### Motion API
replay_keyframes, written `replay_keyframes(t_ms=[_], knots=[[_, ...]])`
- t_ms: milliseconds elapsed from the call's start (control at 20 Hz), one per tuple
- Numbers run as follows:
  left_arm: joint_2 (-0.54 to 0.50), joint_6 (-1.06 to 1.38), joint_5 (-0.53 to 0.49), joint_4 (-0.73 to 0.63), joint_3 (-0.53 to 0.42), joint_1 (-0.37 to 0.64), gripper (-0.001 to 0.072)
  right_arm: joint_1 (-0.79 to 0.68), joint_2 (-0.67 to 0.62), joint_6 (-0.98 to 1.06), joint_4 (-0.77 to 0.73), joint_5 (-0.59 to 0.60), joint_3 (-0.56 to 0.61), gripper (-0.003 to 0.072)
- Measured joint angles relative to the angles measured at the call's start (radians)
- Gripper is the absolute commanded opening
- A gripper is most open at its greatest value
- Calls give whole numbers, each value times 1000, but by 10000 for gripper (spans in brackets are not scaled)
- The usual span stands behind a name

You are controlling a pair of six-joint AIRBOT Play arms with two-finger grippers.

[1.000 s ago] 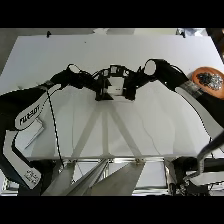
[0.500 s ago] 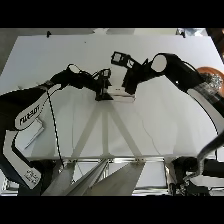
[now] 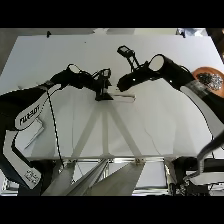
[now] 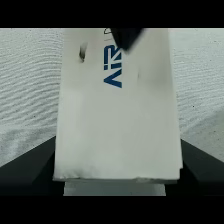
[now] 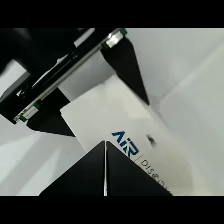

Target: Fold the box and place the chain.

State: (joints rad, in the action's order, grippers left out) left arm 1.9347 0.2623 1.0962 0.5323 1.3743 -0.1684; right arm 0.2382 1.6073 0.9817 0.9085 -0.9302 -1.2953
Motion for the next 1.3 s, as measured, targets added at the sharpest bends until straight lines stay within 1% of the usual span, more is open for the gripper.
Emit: replay_keyframes(t_ms=[250, 500, 700, 850, 950, 1100, 1200, 1300], knots=[[0, 1, 0, 1, 0, 0, 218, 12, 63, 50, -24, -33, -1, 8], [0, 1, 0, 2, 0, 0, 218, 17, 77, 85, 16, -55, -1, 8], [0, 0, 2, 1, 0, 0, 218, 18, 70, 86, 14, -58, 1, 8], [0, -5, 4, -2, 0, 0, 218, 18, 25, 49, 5, -42, 3, 8], [0, -4, 2, -2, 0, 0, 218, 17, -25, 11, -29, 12, 1, 8], [0, -3, 1, -1, 0, 0, 218, 2, -95, -29, -54, 47, 4, 7], [0, -3, 1, -1, 0, 0, 218, -18, -137, -41, -64, 58, 24, 7], [0, -1, 1, -1, 0, 0, 218, -43, -176, -60, -96, 75, 71, 7]])
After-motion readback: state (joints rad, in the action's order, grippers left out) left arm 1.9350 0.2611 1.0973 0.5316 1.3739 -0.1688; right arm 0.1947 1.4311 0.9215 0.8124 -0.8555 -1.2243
